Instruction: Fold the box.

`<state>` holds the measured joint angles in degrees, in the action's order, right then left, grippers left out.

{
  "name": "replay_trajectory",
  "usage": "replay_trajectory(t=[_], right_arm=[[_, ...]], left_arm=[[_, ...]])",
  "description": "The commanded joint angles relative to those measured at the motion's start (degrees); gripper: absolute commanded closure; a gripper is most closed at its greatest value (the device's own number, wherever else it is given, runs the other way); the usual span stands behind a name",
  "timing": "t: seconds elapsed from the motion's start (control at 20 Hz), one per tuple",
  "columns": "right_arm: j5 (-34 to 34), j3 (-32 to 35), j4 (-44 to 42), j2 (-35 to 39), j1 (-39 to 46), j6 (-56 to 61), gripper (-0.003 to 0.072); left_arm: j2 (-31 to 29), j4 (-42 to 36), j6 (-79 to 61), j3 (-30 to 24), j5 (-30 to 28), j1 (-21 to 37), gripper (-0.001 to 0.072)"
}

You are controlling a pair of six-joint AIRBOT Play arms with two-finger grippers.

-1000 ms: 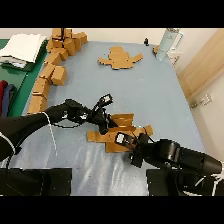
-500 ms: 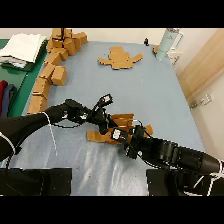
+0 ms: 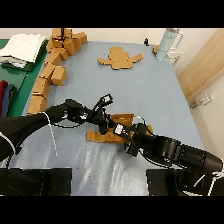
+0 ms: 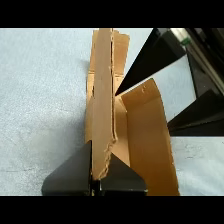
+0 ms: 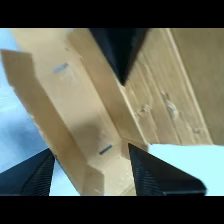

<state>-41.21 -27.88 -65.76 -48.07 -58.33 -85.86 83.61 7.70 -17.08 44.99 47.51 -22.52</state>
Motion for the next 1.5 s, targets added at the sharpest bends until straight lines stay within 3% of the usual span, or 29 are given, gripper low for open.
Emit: replay_trajectory(t=[0.0,0.45,1.0,1.2,1.3,1.45], right_arm=[[-0.85,0.04,-3.06,0.66,4.11,-8.74,-0.0034],[-0.11,-0.11,-31.69,1.73,25.07,-51.95,-0.0034],[-0.63,-1.88,-37.11,-0.35,27.3,-60.26,-0.0034],[1.44,-1.92,-49.79,-5.22,30.58,-74.79,-0.0034],[-0.37,-1.95,-56.94,-6.75,34.58,-82.95,-0.0034],[-6.03,-1.95,-59.65,-8.94,38.32,-86.23,-0.0034]], left_arm=[[0.02,0.02,0.0,-0.04,0.02,0.0,0.0697],[0.04,0.02,0.0,-0.04,0.02,0.0,0.0697],[0.04,0.02,0.0,-0.04,0.02,0.0,0.0697],[0.04,0.0,0.0,-0.04,0.02,0.0,0.0697],[0.04,0.0,0.0,-0.04,0.02,0.0,0.0697],[0.04,0.02,0.0,-0.04,0.02,0.0,0.0697]])
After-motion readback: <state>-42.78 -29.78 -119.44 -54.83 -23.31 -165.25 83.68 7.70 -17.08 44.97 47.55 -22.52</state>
